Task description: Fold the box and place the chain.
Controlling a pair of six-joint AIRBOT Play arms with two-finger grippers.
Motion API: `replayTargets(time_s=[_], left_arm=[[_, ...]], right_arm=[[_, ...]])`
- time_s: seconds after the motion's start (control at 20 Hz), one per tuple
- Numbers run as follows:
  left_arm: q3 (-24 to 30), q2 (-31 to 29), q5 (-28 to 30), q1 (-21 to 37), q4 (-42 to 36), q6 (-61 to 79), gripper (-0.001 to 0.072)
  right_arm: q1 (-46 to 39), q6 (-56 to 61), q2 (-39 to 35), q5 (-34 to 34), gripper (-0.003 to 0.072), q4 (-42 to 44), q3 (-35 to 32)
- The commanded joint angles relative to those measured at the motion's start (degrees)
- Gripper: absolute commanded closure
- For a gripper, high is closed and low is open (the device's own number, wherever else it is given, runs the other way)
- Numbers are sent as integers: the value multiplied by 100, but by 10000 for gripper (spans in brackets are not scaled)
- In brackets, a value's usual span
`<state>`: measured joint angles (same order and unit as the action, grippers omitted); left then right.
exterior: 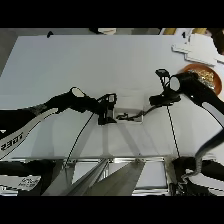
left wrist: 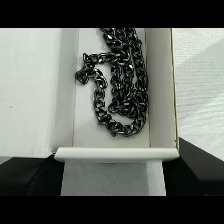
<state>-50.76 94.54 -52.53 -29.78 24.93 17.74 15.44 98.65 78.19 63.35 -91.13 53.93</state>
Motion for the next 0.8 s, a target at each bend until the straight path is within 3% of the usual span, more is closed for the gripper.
replayTargets(time_s=[0.0,0.4,0.5,0.75], left_arm=[[-7,-4,2,4,0,0,500],[-7,-4,2,4,0,0,500],[-7,-4,2,4,0,0,500],[-7,-4,2,4,0,0,500]], right_arm=[[-4,55,153,-120,429,-7,-2],[-4,208,323,-234,456,-13,-2],[-4,210,326,-249,524,-11,-2],[-4,210,402,-249,506,-13,-2]])
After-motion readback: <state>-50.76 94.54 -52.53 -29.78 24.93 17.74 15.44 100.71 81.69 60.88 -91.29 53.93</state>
